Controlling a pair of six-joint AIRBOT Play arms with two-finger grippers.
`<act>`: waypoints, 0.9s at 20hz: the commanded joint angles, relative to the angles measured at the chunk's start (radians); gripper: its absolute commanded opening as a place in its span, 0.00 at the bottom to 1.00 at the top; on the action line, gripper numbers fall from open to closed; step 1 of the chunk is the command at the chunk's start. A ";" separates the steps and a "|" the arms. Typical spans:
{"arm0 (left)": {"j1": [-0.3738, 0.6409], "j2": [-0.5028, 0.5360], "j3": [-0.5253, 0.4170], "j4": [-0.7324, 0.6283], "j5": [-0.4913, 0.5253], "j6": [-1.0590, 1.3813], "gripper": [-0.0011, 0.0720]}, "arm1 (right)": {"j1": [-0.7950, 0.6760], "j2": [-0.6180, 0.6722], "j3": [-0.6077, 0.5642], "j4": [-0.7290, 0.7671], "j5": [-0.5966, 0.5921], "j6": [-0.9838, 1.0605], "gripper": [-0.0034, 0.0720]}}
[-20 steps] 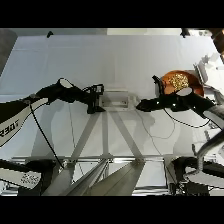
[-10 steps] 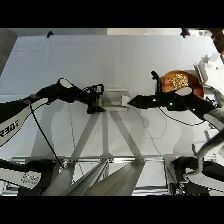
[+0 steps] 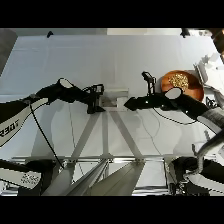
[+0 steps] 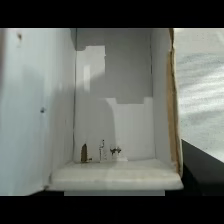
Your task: Fold the box and place the chain.
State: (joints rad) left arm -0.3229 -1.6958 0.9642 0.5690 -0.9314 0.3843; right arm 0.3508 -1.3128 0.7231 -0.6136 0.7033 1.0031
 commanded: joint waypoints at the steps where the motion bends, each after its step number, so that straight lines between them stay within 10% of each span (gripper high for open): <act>1: 0.000 0.001 0.000 0.000 0.000 0.000 0.23 | 0.047 0.000 0.055 -0.275 -0.041 0.208 0.51; 5: 0.000 0.001 0.000 0.000 0.000 0.000 0.23 | 0.082 0.000 0.092 -0.488 -0.042 0.416 0.82; 18: 0.000 0.001 0.000 0.000 0.000 0.000 0.23 | 0.224 -0.122 0.249 -0.809 -0.017 0.749 0.83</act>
State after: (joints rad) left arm -0.3229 -1.6958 0.9642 0.5690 -0.9314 0.3847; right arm 0.5426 -1.3972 0.9318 -1.2690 0.6750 1.5871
